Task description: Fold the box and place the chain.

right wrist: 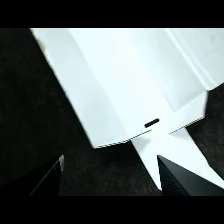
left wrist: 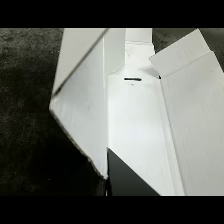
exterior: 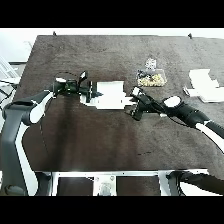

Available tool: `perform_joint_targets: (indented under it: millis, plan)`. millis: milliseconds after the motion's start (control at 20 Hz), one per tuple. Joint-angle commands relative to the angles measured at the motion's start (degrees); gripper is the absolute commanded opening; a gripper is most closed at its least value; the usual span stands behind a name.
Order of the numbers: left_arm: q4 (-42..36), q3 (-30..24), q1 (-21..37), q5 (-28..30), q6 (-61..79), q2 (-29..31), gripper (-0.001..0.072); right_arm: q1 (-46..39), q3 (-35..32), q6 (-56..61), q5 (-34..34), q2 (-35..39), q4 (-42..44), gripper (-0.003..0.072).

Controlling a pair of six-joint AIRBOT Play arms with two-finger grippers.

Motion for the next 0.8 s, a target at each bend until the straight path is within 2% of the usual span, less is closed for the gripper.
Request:
perform_joint_targets:
  millis: [0,150,450,750]
  plan:
    - [0.0,0.0,0.0,0.2,0.0,0.0,0.002,0.1,-0.7,-4.1,-0.4,-2.1,0.1,0.0695]
    - [0.0,0.0,0.0,0.2,0.0,0.0,0.002,0.1,-0.7,-6.6,-2.4,-4.7,1.9,0.0695]
    - [0.0,0.0,0.0,0.2,0.0,0.0,0.002,0.1,-0.6,-20.0,-3.3,-7.9,20.1,0.0695]
    - [0.0,0.0,0.0,0.2,0.0,0.0,0.002,0.1,0.8,-21.0,-3.4,-8.5,22.7,0.0695]
